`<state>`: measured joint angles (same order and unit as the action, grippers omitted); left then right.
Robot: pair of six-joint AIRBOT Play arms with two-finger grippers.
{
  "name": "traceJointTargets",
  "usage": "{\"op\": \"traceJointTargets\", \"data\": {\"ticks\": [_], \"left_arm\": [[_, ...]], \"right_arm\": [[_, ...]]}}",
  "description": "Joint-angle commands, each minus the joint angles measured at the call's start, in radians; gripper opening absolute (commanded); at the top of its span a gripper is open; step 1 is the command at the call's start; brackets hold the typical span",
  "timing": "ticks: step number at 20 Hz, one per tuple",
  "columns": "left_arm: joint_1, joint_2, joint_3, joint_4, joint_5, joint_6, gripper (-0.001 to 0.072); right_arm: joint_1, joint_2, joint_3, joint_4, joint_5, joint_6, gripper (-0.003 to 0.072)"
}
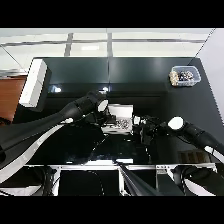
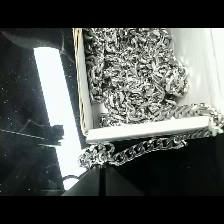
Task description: Fold the box and place the chain.
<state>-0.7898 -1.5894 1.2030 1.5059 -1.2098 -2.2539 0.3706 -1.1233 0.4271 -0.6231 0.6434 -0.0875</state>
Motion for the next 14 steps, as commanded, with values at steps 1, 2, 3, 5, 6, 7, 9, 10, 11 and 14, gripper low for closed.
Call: {"op": "traceJointTargets", "data": {"ticks": [1,2,3,5,6,7,9,10,11,14], "left_arm": [[0.001,0.000,0.000,0.000,0.000,0.000,0.0028],[0.001,0.000,0.000,0.000,0.001,0.000,0.0028],[0.001,0.000,0.000,0.000,0.001,0.000,0.0028],[0.001,0.000,0.000,0.000,0.000,0.000,0.0028],[0.001,0.000,0.000,0.000,0.000,0.000,0.0028],[0.001,0.000,0.000,0.000,0.000,0.000,0.0028],[0.001,0.000,0.000,0.000,0.001,0.000,0.0028],[0.001,0.000,0.000,0.000,0.000,0.000,0.0028],[0.001,0.000,0.000,0.000,0.000,0.000,0.0028],[0.001,0.000,0.000,0.000,0.001,0.000,0.0028]], "right_arm": [[-0.035,0.024,0.002,-0.002,-0.063,0.187,0.0016],[-0.060,0.043,0.007,-0.007,-0.068,0.276,0.0017],[-0.091,0.073,0.015,-0.025,-0.059,0.360,0.0016],[-0.153,0.150,0.036,-0.068,-0.016,0.486,0.0017],[-0.182,0.192,0.053,-0.077,0.027,0.526,0.0016],[-0.210,0.240,0.077,-0.077,0.077,0.558,0.0017],[-0.245,0.327,0.131,-0.070,0.158,0.625,0.0017],[-0.251,0.364,0.160,-0.043,0.196,0.657,0.0017],[-0.250,0.391,0.184,-0.002,0.222,0.685,0.0017],[-0.244,0.404,0.201,0.321,0.247,0.768,0.0017]]}}
